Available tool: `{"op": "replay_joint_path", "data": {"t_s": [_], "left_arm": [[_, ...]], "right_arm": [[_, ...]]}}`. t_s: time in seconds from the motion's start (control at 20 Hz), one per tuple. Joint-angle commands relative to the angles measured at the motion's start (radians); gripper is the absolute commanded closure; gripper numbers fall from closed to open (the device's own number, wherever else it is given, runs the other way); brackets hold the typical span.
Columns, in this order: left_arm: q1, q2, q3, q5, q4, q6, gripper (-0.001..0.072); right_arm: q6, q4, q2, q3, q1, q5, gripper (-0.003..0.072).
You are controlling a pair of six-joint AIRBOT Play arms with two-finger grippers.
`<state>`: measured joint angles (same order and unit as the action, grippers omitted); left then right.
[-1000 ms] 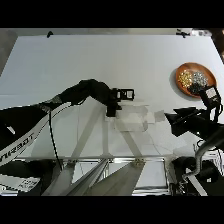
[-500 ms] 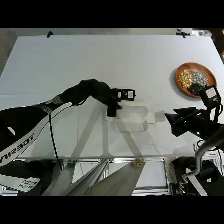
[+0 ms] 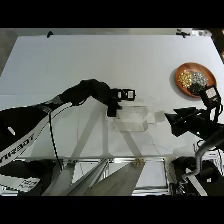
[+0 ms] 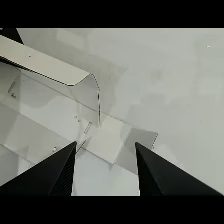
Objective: Fold the box and place the chain.
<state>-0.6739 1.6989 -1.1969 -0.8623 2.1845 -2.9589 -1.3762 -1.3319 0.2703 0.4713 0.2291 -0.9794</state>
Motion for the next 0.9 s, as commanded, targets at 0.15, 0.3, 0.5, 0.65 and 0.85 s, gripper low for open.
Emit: {"op": "replay_joint_path", "data": {"t_s": [0.15, 0.3, 0.5, 0.65, 0.85], "left_arm": [[-0.001, -0.001, -0.001, -0.002, 0.002, 0.0, 0.0697], [-0.001, -0.001, -0.001, -0.003, 0.002, 0.001, 0.0697], [-0.001, -0.001, -0.001, -0.005, 0.002, 0.073, 0.0698], [-0.001, -0.001, -0.001, -0.006, 0.002, 0.117, 0.0698], [-0.001, -0.001, -0.001, -0.005, 0.002, 0.117, 0.0698]], "right_arm": [[0.036, 0.001, 0.0, 0.0, -0.001, -0.003, 0.0276], [0.076, 0.002, 0.0, 0.0, -0.001, -0.004, 0.0276], [0.076, 0.002, 0.0, 0.0, -0.001, -0.005, 0.0276], [0.076, 0.002, 0.0, 0.0, -0.001, -0.005, 0.0276], [0.076, 0.002, 0.0, 0.0, -0.001, -0.005, 0.0276]]}}
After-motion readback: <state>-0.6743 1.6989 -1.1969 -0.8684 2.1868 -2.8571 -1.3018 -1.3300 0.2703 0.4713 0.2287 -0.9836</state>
